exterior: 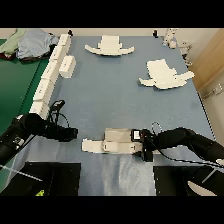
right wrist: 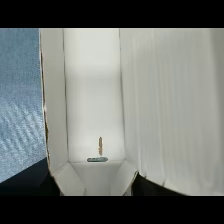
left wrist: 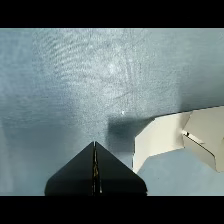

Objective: Fold the box.

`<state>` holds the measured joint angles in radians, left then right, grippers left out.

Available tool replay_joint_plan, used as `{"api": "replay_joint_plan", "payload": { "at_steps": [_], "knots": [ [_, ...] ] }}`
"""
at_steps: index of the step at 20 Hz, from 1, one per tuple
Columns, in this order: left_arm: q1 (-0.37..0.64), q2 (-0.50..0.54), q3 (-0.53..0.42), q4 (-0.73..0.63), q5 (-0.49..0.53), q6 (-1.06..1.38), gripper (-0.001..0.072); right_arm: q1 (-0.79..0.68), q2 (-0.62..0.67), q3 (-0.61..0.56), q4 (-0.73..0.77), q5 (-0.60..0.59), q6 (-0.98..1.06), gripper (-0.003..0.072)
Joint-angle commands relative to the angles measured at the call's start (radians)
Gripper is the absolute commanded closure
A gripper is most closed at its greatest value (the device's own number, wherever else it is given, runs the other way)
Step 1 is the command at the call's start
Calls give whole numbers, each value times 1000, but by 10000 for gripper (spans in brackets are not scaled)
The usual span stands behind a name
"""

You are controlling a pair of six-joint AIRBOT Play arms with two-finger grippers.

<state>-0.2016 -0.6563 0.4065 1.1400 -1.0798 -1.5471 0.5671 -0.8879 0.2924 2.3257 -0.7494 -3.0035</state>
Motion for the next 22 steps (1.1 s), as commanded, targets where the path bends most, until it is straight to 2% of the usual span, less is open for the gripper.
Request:
{"api": "replay_joint_plan", "payload": {
  "at_steps": [1, 5, 8, 11, 14, 17, 21, 22],
  "knots": [
    [15, -57, -79, -163, 73, 18, 695, 0, 0, 0, 0, 0, 0, 179],
    [-134, -87, -118, -317, 206, 51, 695, 0, 0, 0, 0, 0, 0, 179],
    [-245, -110, -119, -327, 254, 23, 695, 0, 0, 0, 0, 0, 0, 179],
    [-312, -123, -118, -341, 306, 3, 695, 0, 0, 0, 0, 0, 0, 179],
    [-323, -116, -116, -394, 313, 14, 695, 0, 0, 0, 0, 0, 0, 179],
    [-322, -69, -84, -401, 268, 16, 695, 0, 0, 0, 0, 0, 0, 179],
    [-323, -26, -74, -439, 275, 16, 689, 0, 0, 0, 0, 0, 0, 179],
    [-323, -26, -74, -449, 276, 16, 649, 0, 0, 0, 0, 0, 0, 179]
  ]
}}
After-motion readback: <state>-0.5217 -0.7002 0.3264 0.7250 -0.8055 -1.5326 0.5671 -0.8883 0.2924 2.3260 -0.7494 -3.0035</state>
